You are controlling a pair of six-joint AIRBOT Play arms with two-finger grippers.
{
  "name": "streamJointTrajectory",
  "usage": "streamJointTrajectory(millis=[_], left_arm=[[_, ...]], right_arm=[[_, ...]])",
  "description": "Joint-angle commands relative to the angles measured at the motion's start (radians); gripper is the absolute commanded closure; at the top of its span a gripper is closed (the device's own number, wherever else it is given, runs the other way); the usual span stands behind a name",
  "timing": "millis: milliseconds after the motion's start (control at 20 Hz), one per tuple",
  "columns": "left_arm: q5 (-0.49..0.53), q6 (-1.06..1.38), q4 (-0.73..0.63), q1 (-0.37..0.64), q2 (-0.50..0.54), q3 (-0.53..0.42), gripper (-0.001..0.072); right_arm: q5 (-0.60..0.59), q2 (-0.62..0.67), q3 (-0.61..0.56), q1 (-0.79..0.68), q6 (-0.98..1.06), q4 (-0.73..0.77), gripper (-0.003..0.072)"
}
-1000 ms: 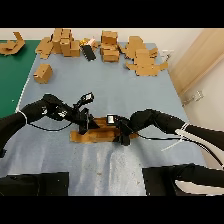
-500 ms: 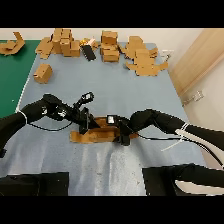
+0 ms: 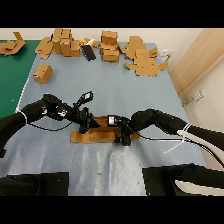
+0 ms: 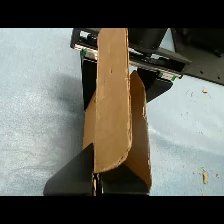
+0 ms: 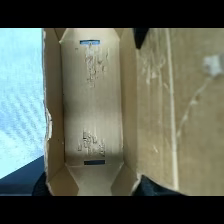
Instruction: Fold the box.
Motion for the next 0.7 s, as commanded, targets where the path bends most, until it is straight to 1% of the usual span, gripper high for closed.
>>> streamJointTrajectory(millis=[0, 650], left_arm=[[0.003, 0.000, 0.002, 0.000, 0.000, 0.000, 0.0696], [0.002, 0.000, 0.002, 0.000, 0.000, 0.000, 0.0697]], right_arm=[[0.008, 0.005, 0.001, 0.000, -0.002, 0.005, 0.0111], [0.017, 0.005, 0.001, 0.000, -0.002, 0.005, 0.0109]])
